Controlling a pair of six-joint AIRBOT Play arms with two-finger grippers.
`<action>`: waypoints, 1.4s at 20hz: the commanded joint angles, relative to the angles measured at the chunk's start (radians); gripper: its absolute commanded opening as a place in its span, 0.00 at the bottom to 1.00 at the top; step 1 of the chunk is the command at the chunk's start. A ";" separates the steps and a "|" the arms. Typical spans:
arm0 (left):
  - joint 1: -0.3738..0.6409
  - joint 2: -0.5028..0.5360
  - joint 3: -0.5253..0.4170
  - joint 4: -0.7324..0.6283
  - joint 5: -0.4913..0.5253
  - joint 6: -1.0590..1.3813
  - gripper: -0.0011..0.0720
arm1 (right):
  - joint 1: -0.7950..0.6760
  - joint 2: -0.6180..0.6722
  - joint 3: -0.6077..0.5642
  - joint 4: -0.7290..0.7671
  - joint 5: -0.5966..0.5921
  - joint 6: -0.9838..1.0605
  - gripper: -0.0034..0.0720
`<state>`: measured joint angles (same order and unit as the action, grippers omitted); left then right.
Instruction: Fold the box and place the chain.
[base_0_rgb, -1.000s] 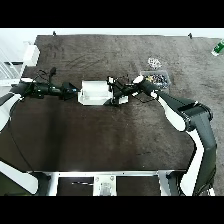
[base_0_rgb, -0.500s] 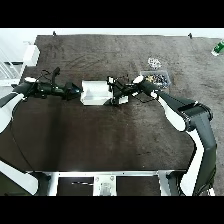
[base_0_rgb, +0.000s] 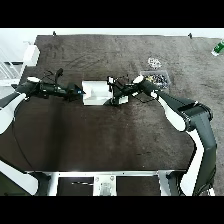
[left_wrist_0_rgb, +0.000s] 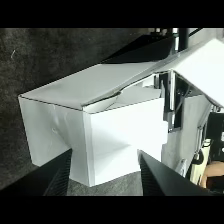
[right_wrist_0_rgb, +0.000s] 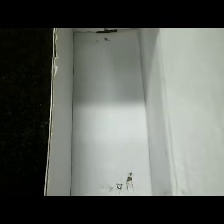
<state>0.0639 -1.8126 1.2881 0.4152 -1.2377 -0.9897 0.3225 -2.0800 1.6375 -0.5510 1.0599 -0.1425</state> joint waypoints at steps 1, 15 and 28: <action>-0.019 0.006 0.016 0.064 0.029 -0.042 0.68 | 0.000 0.000 0.000 0.001 0.000 0.000 0.77; -0.140 0.014 0.201 0.497 0.068 -0.403 0.68 | 0.000 0.000 0.000 0.001 0.000 0.000 0.77; -0.246 -0.026 0.324 0.653 -0.011 -0.661 0.58 | 0.000 0.000 0.000 0.001 0.000 0.000 0.77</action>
